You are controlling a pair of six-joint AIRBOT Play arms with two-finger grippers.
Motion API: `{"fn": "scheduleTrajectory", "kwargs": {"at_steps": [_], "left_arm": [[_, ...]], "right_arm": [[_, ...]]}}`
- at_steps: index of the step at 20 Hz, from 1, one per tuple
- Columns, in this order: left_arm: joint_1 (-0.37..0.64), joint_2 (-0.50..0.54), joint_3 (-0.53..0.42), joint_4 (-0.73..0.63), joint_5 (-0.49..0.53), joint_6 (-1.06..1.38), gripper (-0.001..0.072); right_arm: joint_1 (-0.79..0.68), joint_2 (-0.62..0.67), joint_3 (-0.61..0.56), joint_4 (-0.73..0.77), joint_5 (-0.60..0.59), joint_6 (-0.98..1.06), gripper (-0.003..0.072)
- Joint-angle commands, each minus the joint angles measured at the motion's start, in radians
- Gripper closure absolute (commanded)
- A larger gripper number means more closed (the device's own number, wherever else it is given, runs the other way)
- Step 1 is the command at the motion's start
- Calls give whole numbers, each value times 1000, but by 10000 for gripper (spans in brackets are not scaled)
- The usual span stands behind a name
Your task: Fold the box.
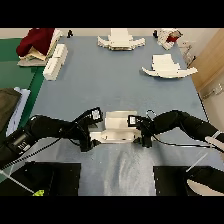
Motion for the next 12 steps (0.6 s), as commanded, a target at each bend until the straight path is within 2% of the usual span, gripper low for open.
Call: {"fn": "scheduleTrajectory", "kwargs": {"at_steps": [1,3,6,7,8,9,12], "left_arm": [[92,-35,-63,-47,16,248,24],[103,-89,-71,-57,48,333,25],[101,-185,-71,-158,100,482,26],[101,-217,-70,-194,107,526,74],[101,-241,-70,-222,106,572,166],[100,-263,-70,-256,105,620,191],[100,-306,-70,-341,107,698,191]], "right_arm": [[1,0,1,0,0,0,187],[1,0,1,0,0,0,187],[1,0,1,0,0,0,187],[1,0,1,0,0,0,186],[1,0,1,0,0,0,187],[1,0,1,0,0,0,187],[1,0,1,0,0,0,186]]}}
